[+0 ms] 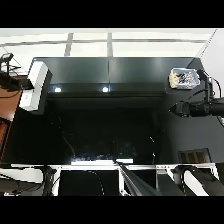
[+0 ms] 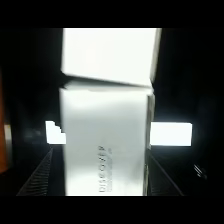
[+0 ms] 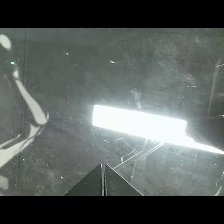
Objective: Fold the box and place the chain.
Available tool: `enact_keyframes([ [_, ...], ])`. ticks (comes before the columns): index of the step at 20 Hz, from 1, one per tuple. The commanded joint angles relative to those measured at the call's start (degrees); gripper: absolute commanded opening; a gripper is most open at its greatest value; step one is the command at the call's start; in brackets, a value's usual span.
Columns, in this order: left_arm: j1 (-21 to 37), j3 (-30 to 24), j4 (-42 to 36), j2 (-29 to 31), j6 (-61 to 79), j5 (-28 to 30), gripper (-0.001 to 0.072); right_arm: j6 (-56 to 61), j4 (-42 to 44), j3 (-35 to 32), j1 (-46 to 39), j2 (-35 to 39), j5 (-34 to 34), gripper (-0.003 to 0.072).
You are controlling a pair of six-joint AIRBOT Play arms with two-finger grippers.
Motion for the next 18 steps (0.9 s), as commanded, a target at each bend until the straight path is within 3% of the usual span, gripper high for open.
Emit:
enact_keyframes([
  [1,-0.7,10.8,3.2,-0.6,-5.1,-7.4,0.0709,0.4,0.0,0.0,0.0,0.0,-0.4,0.0014],
  [2,-0.9,14.7,2.3,-0.2,-8.9,-9.1,0.0684,0.4,0.0,0.0,0.3,0.0,-0.8,0.0014],
  [3,-1.2,17.7,0.8,0.3,-12.9,-10.6,0.0515,0.4,0.0,0.0,1.1,0.0,-1.4,0.0014],
  [4,-1.5,20.5,-2.3,1.0,-14.4,-12.7,0.0132,0.4,0.0,0.0,2.3,0.0,-2.3,0.0014],
  [5,-2.1,21.7,-6.1,2.0,-13.9,-14.2,0.0024,0.4,0.0,0.0,3.8,0.0,-3.2,0.0014],
  [8,-6.6,19.3,-13.5,7.9,-12.0,-15.5,0.0022,0.4,-0.1,0.0,8.2,0.0,-7.2,0.0014],
  [11,-14.6,9.2,-13.4,18.1,-10.5,-10.5,0.0022,0.2,-0.3,0.0,11.7,0.0,-12.6,0.0014],
  [15,-24.2,-17.9,-12.4,36.7,-9.8,8.2,0.0023,-2.0,-4.1,0.0,13.9,0.0,-19.5,0.0013],
  [18,-26.3,-35.2,-10.2,46.2,-11.1,14.7,0.0022,-2.0,-8.1,-0.9,13.9,0.0,-28.3,0.0013],
])
